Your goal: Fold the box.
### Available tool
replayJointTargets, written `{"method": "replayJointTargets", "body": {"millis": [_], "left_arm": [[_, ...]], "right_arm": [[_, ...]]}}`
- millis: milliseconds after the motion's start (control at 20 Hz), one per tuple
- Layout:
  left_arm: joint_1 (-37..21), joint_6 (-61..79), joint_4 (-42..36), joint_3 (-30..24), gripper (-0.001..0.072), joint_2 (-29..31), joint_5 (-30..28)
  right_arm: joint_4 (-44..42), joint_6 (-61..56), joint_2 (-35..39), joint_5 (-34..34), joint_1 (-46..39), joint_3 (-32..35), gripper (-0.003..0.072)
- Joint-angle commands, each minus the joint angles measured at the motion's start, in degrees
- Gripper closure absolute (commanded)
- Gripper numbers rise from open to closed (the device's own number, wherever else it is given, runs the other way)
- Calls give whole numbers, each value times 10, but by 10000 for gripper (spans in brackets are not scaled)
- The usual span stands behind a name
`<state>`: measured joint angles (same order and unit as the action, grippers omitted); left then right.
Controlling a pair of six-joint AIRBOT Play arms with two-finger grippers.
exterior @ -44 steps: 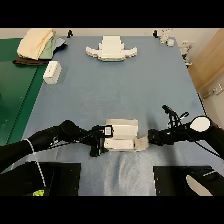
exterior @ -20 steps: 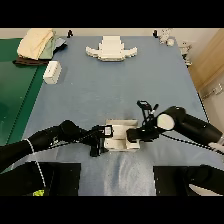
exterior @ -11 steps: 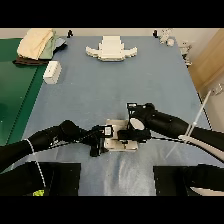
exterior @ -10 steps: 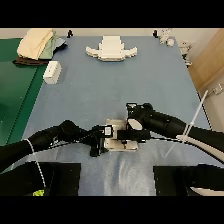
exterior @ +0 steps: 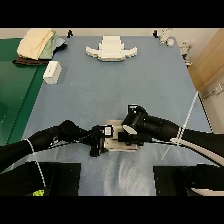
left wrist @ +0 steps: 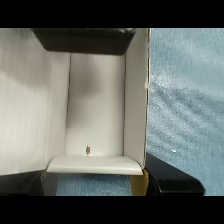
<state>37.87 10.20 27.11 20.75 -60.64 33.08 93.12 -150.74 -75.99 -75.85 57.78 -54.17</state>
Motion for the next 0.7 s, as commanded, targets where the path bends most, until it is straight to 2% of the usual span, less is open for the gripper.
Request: {"method": "replayJointTargets", "body": {"millis": [0,50,250,300,350,400,650], "left_arm": [[0,0,0,0,299,0,0],[0,0,0,0,299,0,0],[0,0,0,0,299,0,0],[0,0,0,0,299,0,0],[0,0,0,0,298,0,0],[0,0,0,0,299,0,0],[0,0,0,0,299,0,0]], "right_arm": [[29,-14,-1,-4,3,-1,602],[29,-13,-1,-4,3,-1,683],[29,-4,0,-2,3,-1,684],[28,1,0,-2,3,-2,635],[24,7,1,-3,3,-2,387],[19,14,3,-3,3,-2,283],[20,14,41,-14,3,-2,279]]}}
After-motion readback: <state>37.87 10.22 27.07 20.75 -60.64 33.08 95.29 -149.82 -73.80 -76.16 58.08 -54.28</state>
